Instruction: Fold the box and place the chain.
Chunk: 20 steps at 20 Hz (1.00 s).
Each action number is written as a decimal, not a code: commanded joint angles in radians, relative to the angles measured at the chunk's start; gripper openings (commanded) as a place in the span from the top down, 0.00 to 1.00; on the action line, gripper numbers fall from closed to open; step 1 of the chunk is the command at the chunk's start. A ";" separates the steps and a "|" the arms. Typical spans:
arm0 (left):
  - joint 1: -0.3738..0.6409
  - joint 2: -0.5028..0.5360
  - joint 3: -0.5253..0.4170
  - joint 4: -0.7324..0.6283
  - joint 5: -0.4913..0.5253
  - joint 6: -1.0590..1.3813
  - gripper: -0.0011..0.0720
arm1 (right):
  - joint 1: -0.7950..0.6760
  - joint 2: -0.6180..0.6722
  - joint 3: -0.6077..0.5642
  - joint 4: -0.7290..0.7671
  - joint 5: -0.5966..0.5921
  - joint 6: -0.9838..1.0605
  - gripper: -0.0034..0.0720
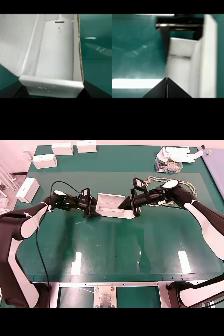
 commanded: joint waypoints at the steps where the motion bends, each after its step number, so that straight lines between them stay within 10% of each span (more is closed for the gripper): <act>1: 0.000 0.000 0.000 0.000 -0.003 -0.001 0.32 | 0.015 0.001 -0.001 0.072 -0.227 0.000 0.94; 7: 0.000 0.000 0.000 0.000 -0.010 0.000 0.32 | 0.031 -0.054 0.000 0.071 -0.470 -0.002 0.94; 20: 0.000 0.000 0.000 0.000 -0.008 0.000 0.32 | 0.042 -0.048 0.002 -0.013 -0.401 -0.027 0.94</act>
